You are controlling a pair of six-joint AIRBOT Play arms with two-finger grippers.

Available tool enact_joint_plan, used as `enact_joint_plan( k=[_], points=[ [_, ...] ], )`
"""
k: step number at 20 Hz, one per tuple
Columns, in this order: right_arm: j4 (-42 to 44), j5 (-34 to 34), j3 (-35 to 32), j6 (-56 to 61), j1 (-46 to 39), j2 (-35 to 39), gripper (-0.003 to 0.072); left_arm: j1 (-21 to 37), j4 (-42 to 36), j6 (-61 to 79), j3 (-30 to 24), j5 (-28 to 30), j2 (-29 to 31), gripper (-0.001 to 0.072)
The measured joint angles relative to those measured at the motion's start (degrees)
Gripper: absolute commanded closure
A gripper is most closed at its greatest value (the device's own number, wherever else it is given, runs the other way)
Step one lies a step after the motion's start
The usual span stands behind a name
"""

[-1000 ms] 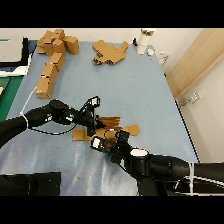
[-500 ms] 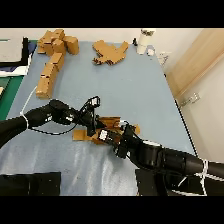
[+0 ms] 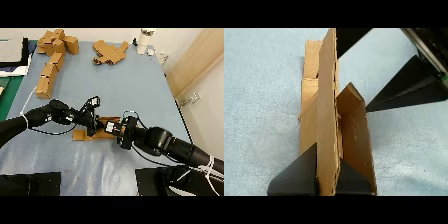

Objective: Fold the box.

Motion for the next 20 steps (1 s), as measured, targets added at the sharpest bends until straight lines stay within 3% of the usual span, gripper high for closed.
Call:
enact_joint_plan(
  k=[6, 9, 14, 20],
  points=[
    [29.3, 1.8, 0.0, -34.5, -14.9, -2.6, -0.0034, 0.0, 0.0, 0.0, 0.0, 0.0, 0.0, 0.0696],
    [39.3, 0.0, 0.5, -45.8, -18.9, -6.1, -0.0034, 0.0, 0.0, 0.0, 0.0, 0.0, 0.0, 0.0696],
    [46.3, -1.3, 2.6, -55.2, -21.4, -11.9, -0.0034, 0.0, 0.0, 0.0, 0.0, 0.0, 0.0, 0.0696],
    [49.2, -5.4, 4.5, -58.6, -22.0, -16.2, -0.0034, 0.0, 0.0, 0.0, 0.0, 0.0, 0.0, 0.0696]
  ],
)
